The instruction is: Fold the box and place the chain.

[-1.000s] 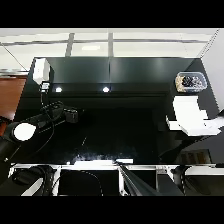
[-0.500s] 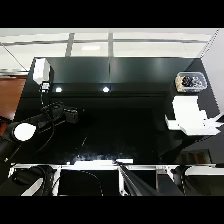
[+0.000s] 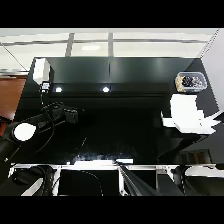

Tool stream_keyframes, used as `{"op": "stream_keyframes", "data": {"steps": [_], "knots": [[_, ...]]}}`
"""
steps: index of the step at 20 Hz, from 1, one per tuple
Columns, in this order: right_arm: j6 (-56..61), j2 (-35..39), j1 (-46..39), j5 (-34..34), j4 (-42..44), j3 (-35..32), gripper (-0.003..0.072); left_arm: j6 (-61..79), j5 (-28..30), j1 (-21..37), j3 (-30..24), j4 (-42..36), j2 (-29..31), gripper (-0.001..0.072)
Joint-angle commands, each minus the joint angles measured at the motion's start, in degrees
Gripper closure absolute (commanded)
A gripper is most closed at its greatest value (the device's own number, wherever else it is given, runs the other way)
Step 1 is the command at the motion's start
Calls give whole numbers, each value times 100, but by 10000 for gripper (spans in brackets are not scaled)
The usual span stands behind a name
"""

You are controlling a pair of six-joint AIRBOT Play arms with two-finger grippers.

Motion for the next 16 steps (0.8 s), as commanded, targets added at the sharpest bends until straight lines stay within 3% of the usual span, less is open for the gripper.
{"op": "stream_keyframes", "data": {"steps": [1,5,7,16], "knots": [[-42,426,138,-13,691,-560,635,-13,2,0,4,0,0,5],[-68,905,675,125,2236,-1436,677,-17,4,0,4,0,0,5],[-105,1357,1137,-129,2697,-1950,677,-17,7,0,4,0,0,5],[-282,4153,3810,-2892,4824,-4935,677,-22,57,0,2,-332,-4,5]]}}
